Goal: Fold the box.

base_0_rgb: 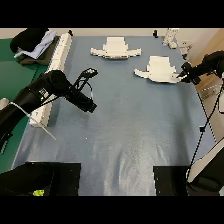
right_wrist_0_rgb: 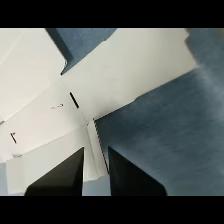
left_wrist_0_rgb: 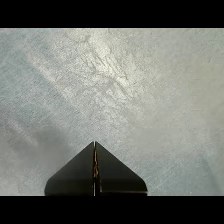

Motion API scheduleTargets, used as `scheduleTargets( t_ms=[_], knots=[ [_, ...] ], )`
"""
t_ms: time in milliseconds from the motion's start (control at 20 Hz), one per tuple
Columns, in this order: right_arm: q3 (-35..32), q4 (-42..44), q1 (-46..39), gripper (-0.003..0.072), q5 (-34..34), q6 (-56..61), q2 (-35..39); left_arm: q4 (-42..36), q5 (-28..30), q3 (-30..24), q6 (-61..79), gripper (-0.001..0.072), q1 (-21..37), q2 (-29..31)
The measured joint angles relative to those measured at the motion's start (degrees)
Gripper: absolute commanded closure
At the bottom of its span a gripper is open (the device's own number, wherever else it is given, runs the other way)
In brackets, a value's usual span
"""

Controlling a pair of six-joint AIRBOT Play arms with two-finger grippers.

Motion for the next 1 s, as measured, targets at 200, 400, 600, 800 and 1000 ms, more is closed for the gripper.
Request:
scheduleTargets(
  t_ms=[200,400,600,800,1000],
  knots=[
    [0.92,4.57,0.11,0.0687,-3.91,-3.34,-0.11,0.0,0.02,0.0,0.0,0.0695,0.0,0.0],
    [1.9,7.21,1.29,0.0687,-9.03,-5.53,1.49,0.0,0.02,0.0,0.0,0.0695,0.0,0.0],
    [-2.84,7.69,4.44,0.0688,-13.38,-6.51,6.6,0.0,0.0,0.0,0.0,0.0695,0.0,0.0],
    [-18.18,7.91,9.18,0.0688,-12.13,-6.86,17.94,0.0,0.02,0.0,0.0,0.0695,0.0,0.0],
    [-40.5,7.89,14.32,0.0687,-7.13,-6.93,34.82,0.0,0.02,0.0,0.0,0.0695,0.0,0.0]
  ],
)
